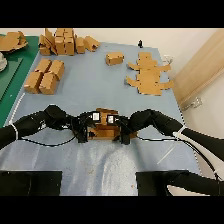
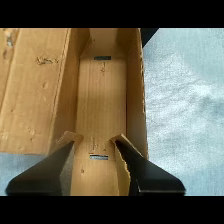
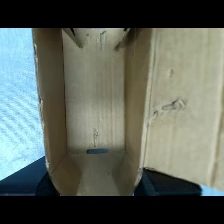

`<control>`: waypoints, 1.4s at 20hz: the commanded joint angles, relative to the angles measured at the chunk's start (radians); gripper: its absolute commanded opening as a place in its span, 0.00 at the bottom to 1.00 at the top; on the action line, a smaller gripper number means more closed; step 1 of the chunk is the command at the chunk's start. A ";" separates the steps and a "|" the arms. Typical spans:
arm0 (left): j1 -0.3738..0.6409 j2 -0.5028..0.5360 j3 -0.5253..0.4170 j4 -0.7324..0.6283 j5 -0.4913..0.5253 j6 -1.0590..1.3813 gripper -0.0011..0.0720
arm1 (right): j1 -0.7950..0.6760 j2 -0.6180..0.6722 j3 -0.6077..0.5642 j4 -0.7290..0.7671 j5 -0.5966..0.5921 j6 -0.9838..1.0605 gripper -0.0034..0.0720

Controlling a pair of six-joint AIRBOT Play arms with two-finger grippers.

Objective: Fold the box.

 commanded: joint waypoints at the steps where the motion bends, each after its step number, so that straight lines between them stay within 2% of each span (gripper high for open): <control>1: 0.000 0.000 0.001 -0.001 0.000 -0.008 0.63 | 0.000 -0.001 0.001 0.000 0.000 0.000 0.68; 3: 0.000 0.000 0.001 0.000 0.000 -0.015 0.61 | 0.000 -0.001 0.001 0.000 0.000 0.000 0.68; 4: 0.002 0.002 0.001 0.004 0.001 -0.046 0.46 | -0.001 -0.001 0.001 0.000 0.000 0.000 0.68; 6: 0.013 0.024 0.001 0.076 0.012 -0.145 0.04 | 0.000 -0.001 0.001 0.000 0.000 0.000 0.68; 9: 0.047 0.117 0.001 0.312 0.018 -0.468 0.03 | -0.001 -0.001 0.001 0.000 0.000 0.000 0.68; 11: 0.067 0.198 0.001 0.461 -0.024 -0.669 0.03 | 0.000 -0.001 0.001 0.000 0.000 0.000 0.68; 14: 0.095 0.341 0.001 0.612 -0.098 -0.987 0.03 | -0.001 -0.001 0.001 0.000 0.000 0.000 0.68; 16: 0.127 0.424 -0.002 0.760 -0.110 -1.373 0.03 | -0.001 -0.001 0.001 0.000 0.000 0.000 0.68; 18: 0.183 0.464 -0.017 0.884 -0.138 -1.802 0.03 | -0.001 -0.001 0.001 0.000 0.000 0.000 0.68; 19: 0.220 0.458 -0.031 0.889 -0.170 -1.946 0.03 | -0.001 -0.001 0.001 0.000 0.000 0.000 0.68; 22: 0.253 0.386 -0.073 0.773 -0.208 -1.979 0.03 | -0.001 -0.001 0.001 0.000 0.000 0.000 0.68; 28: 0.202 0.188 -0.075 0.562 -0.100 -1.940 0.03 | -0.001 -0.001 0.001 0.000 0.000 0.000 0.68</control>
